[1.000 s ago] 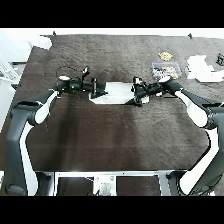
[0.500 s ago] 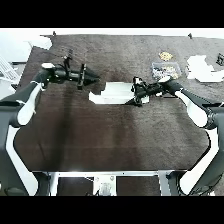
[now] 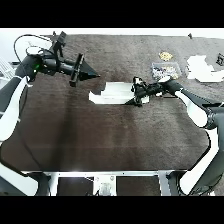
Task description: Fold the box and place the chain.
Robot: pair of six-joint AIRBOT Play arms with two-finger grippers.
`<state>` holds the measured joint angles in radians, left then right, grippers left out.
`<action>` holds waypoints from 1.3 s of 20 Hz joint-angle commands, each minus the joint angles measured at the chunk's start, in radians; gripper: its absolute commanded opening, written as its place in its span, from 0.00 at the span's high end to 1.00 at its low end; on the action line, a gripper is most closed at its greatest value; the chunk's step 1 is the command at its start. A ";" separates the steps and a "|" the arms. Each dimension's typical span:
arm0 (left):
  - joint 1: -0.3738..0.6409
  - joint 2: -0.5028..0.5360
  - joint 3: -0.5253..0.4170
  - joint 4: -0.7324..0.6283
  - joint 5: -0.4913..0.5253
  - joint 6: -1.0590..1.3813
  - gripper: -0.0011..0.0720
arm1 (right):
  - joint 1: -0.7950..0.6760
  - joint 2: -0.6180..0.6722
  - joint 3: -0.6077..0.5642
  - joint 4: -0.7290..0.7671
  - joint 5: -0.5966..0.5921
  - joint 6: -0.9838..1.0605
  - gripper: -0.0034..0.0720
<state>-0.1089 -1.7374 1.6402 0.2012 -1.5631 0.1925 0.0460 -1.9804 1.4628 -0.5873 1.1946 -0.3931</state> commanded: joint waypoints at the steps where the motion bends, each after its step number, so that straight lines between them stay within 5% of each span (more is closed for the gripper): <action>1: -0.045 0.155 -0.212 0.028 0.316 -0.026 0.97 | 0.001 0.000 0.000 0.000 0.000 0.000 0.20; 3: -0.062 0.224 -0.355 0.025 0.443 0.055 0.96 | 0.001 0.000 0.000 0.000 0.000 0.000 0.20; 5: -0.085 0.217 -0.425 0.026 0.454 0.097 0.96 | 0.001 0.000 0.000 0.000 0.000 0.000 0.20; 11: -0.169 0.091 -0.446 0.052 0.681 0.118 0.96 | 0.001 0.000 0.000 0.000 0.000 0.000 0.20; 15: -0.190 0.019 -0.379 0.053 0.687 0.156 0.96 | 0.001 0.000 0.000 0.000 0.000 0.000 0.20; 22: -0.190 -0.130 -0.103 0.081 0.735 0.085 0.96 | 0.001 0.000 0.000 0.000 0.000 0.000 0.20; 26: -0.187 -0.135 -0.089 0.116 0.804 0.053 0.96 | 0.001 0.000 0.000 0.000 0.000 0.000 0.20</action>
